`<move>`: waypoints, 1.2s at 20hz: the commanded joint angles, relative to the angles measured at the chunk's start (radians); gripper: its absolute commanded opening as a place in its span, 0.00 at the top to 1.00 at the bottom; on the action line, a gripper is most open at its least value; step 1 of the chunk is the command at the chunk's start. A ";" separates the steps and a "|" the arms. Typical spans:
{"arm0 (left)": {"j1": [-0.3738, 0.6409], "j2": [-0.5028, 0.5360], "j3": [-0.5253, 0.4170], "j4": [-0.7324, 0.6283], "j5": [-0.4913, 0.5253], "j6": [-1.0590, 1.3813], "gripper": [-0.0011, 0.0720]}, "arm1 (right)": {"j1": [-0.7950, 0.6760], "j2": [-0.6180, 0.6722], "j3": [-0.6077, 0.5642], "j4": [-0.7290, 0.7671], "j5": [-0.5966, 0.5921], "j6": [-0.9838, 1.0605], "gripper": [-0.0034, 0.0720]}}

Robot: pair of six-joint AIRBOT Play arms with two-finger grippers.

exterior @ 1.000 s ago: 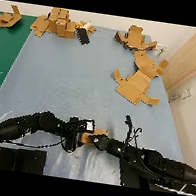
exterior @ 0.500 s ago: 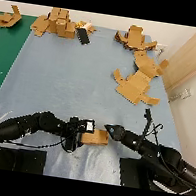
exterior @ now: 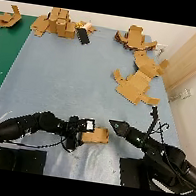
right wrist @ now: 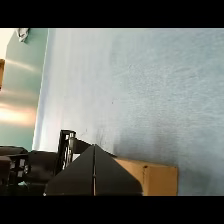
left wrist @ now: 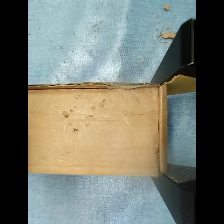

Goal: Fold the box.

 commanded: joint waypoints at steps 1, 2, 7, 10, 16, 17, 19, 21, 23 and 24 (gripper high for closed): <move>0.002 0.007 0.018 0.002 0.003 -0.061 0.34 | -0.003 0.002 0.001 -0.018 -0.003 0.000 0.95; 0.002 0.018 0.032 0.019 0.008 -0.137 0.34 | -0.003 0.002 0.001 -0.030 -0.003 0.009 0.95; 0.174 0.064 0.124 0.434 -0.021 -0.767 0.34 | -0.003 0.002 0.001 -0.093 -0.002 0.076 0.95; 0.467 0.053 0.198 0.640 -0.042 -0.917 0.34 | -0.003 0.002 0.001 -0.109 -0.001 0.076 0.95; 1.025 -0.230 0.564 0.638 -0.092 -0.919 0.34 | -0.003 0.002 0.001 -0.285 -0.002 0.247 0.95; 1.071 -0.301 0.640 0.628 -0.117 -0.919 0.34 | -0.003 0.002 0.001 -0.325 -0.003 0.278 0.95; 1.115 -0.420 0.768 0.607 -0.142 -0.919 0.34 | -0.003 0.002 0.001 -0.385 -0.013 0.332 0.95; 1.118 -0.524 0.874 0.607 -0.138 -0.919 0.34 | -0.003 0.002 0.001 -0.420 -0.038 0.386 0.95; 1.111 -0.610 0.955 0.603 -0.121 -0.919 0.34 | -0.003 0.002 0.001 -0.457 -0.046 0.435 0.95; 1.105 -0.652 0.989 0.598 -0.122 -0.918 0.33 | -0.003 0.002 0.001 -0.473 -0.047 0.450 0.95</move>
